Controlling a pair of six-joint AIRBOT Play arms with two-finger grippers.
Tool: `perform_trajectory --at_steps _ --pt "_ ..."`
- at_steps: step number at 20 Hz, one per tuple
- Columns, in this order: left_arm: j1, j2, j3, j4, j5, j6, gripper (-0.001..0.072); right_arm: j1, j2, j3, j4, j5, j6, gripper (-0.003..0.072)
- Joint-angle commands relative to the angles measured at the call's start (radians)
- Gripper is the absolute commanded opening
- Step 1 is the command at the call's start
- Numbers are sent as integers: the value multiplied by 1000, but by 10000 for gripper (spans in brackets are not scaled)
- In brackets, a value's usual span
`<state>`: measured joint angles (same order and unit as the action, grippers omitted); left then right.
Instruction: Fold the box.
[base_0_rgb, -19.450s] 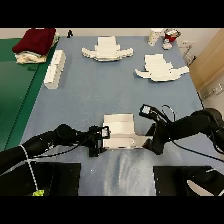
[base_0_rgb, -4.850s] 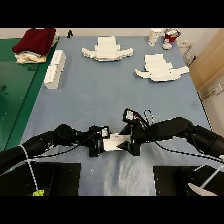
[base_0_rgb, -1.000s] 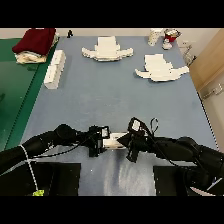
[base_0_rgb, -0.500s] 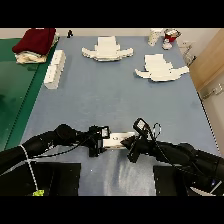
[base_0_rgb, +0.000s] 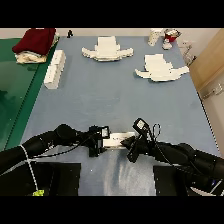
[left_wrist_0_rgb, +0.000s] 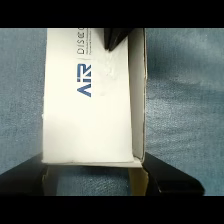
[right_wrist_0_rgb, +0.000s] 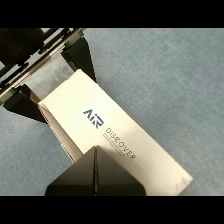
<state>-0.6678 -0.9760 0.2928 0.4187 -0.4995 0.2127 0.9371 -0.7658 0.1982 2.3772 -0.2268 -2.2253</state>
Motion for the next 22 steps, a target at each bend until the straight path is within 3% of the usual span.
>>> perform_trajectory --at_steps 1,9,16,20,22 --pt "0 0 0 0 0 0 403 0 -1 0 -5 -8 1 15" --pt "0 0 0 0 0 0 403 -2 97 34 -29 16 0 15" --pt "0 0 0 0 0 0 403 -49 98 84 -44 -5 6 15" --pt "0 0 0 0 0 0 403 -207 55 204 -100 -166 33 15" --pt "0 0 0 0 0 0 403 -306 -8 303 -208 -291 145 15"
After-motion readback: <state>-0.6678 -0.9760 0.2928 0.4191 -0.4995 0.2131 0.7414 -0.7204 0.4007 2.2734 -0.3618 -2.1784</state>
